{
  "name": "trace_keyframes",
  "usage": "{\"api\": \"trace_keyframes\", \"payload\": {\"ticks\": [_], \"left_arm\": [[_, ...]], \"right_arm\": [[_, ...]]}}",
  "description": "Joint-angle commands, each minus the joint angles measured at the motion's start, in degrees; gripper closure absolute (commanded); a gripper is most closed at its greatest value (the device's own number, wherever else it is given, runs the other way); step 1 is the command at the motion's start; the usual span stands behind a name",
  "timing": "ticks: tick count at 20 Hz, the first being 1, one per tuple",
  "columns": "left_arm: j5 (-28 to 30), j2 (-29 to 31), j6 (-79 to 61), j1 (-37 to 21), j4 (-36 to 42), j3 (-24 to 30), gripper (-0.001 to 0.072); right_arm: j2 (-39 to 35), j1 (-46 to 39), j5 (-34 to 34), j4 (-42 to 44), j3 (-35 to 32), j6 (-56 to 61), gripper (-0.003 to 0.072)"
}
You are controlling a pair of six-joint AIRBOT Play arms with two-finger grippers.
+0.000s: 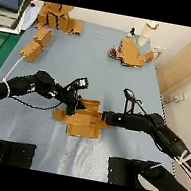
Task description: Fold the box.
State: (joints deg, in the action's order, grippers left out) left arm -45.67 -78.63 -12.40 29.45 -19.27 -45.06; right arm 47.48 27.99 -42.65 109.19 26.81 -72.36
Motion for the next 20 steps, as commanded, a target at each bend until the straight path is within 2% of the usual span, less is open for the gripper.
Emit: {"api": "trace_keyframes", "payload": {"ticks": [1, 6, 12, 14, 17, 19, 20], "left_arm": [[0.1, 0.0, 0.0, 0.0, 0.0, 0.0, 0.0697], [0.1, 0.0, 0.0, 0.2, 0.0, 0.0, 0.0697], [0.1, 0.0, 0.0, 0.2, 0.0, 0.0, 0.0697], [0.1, 0.0, 0.0, 0.2, 0.0, 0.0, 0.0697], [0.1, 0.0, 0.0, 0.2, 0.0, 0.0, 0.0697], [0.1, 0.0, 0.0, 0.2, 0.0, 0.0, 0.0697], [0.1, 0.0, 0.0, 0.2, 0.0, 0.0, 0.0697]], "right_arm": [[2.8, 1.2, -1.8, -7.1, -1.2, 2.1, 0.0684], [6.1, 1.2, -0.7, -11.3, -1.2, 2.3, 0.0684], [5.9, 1.2, 0.1, -11.7, -1.2, 2.3, 0.0684], [3.3, 2.2, -0.5, -9.9, -0.6, 0.6, 0.0685], [-5.4, 6.7, -4.0, -11.4, 1.2, 0.5, 0.0685], [-10.3, 11.6, -6.9, -14.6, 1.1, 1.7, 0.0686], [-11.6, 15.9, -8.5, -14.9, 0.7, -2.5, 0.0686]]}}
